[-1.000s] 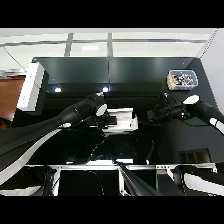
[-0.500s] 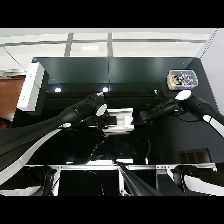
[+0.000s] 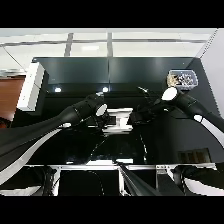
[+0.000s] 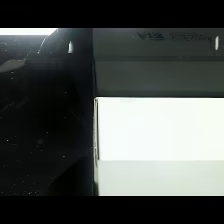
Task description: Fold the box and place the chain.
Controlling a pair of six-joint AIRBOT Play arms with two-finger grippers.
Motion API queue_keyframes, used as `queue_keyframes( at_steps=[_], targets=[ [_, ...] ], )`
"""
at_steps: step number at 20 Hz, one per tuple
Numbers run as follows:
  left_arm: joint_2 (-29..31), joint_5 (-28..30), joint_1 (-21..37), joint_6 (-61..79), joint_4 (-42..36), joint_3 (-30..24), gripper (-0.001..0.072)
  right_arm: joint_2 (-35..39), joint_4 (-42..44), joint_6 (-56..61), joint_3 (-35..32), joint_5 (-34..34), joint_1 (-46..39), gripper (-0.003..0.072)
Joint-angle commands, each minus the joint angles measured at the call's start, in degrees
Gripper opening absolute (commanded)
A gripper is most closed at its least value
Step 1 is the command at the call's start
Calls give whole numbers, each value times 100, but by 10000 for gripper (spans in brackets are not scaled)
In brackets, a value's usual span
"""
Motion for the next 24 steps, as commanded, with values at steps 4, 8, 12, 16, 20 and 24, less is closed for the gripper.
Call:
queue_keyframes(
  at_steps=[4,8,12,16,20,24],
  targets=[
    [-2,37,0,9,-20,7,29,-9,-1801,2162,243,-629,935,299],
    [-2,35,0,9,-20,7,29,-177,-3193,3834,603,-476,1600,298],
    [-2,35,0,7,-20,7,30,-424,-3965,4948,918,-13,2002,298],
    [-2,37,0,7,-20,7,30,-466,-3976,5167,916,208,1996,116],
    [-2,37,0,7,-20,7,30,-468,-3932,5167,916,212,2000,13],
    [-2,37,0,9,-20,7,30,-468,-3827,5167,916,160,2000,146]
  ],
)
